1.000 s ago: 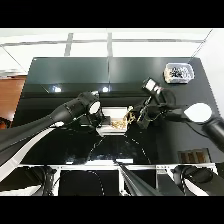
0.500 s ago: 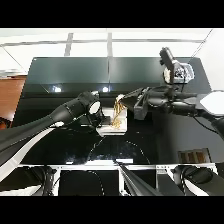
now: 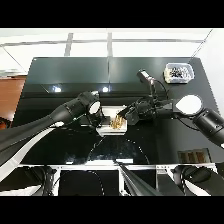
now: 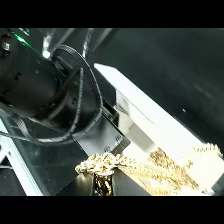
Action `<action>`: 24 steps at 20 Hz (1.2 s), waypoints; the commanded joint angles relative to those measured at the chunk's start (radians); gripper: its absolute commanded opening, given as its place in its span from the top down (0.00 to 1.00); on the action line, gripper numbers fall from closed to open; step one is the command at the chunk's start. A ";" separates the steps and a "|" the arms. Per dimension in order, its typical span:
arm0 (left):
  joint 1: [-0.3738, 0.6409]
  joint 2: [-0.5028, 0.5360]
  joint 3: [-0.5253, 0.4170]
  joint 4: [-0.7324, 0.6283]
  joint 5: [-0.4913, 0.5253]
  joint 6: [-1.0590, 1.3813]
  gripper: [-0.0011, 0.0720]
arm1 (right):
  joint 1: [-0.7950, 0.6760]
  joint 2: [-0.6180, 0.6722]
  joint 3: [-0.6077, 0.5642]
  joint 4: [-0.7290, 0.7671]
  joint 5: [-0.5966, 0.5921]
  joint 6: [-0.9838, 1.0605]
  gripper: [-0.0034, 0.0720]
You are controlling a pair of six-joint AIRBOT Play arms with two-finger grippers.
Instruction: Fold the box and place the chain.
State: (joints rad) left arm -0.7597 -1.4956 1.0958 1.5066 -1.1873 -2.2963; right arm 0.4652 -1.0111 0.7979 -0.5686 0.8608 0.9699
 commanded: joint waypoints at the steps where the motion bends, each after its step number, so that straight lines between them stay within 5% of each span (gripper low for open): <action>1: 0.000 0.000 0.000 0.002 0.000 0.000 0.95 | -0.029 0.000 0.035 -0.021 0.076 0.011 0.94; 5: 0.000 0.000 0.000 0.002 0.000 0.001 0.95 | -0.151 0.076 0.112 -0.105 0.209 0.069 0.94; 11: 0.000 0.000 0.000 0.001 0.000 0.001 0.95 | -0.224 0.140 0.120 -0.003 0.398 0.108 0.94; 24: 0.000 0.000 0.000 0.002 0.000 0.001 0.95 | -0.065 0.140 0.119 0.022 0.217 0.107 0.94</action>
State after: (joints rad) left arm -0.7597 -1.4956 1.0958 1.5082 -1.1873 -2.2959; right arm 0.3798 -0.8726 0.9169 -0.5503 1.1156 1.0760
